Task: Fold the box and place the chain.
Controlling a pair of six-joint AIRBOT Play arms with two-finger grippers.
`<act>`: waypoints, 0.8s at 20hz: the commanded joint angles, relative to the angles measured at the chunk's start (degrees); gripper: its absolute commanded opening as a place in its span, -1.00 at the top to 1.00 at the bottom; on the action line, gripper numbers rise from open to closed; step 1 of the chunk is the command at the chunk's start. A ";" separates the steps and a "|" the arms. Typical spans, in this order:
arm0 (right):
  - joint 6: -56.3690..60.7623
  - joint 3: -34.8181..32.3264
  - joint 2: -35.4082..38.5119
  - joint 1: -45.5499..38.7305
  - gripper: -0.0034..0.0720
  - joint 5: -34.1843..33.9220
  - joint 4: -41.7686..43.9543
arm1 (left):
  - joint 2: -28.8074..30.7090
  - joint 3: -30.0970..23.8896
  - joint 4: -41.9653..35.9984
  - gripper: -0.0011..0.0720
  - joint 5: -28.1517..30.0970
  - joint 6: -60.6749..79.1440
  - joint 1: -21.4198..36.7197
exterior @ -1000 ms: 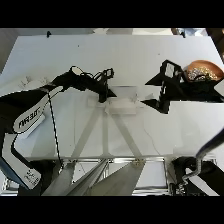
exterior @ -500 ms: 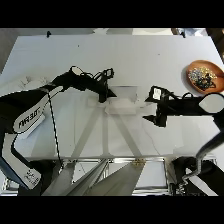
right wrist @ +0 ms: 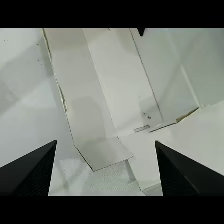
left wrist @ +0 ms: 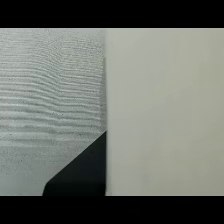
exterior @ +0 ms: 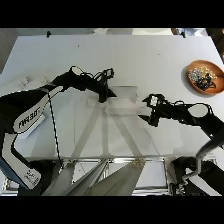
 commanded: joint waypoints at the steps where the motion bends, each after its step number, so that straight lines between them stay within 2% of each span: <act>1: -5.66 -0.50 -4.55 -2.60 -0.95 1.11 4.20 | -0.04 -0.02 0.00 0.95 0.02 0.02 -0.04; 5: -10.43 -0.48 -8.52 -3.41 -0.95 1.29 4.28 | -0.04 -0.02 0.00 0.95 0.02 0.02 -0.02; 11: -13.53 -0.46 -10.43 -3.41 -0.95 -1.16 5.55 | -0.04 -0.02 0.00 0.95 0.02 0.02 -0.02; 16: -22.99 -0.44 -14.32 -2.78 -0.95 -1.90 18.45 | -0.04 -0.02 0.00 0.95 0.02 0.02 -0.04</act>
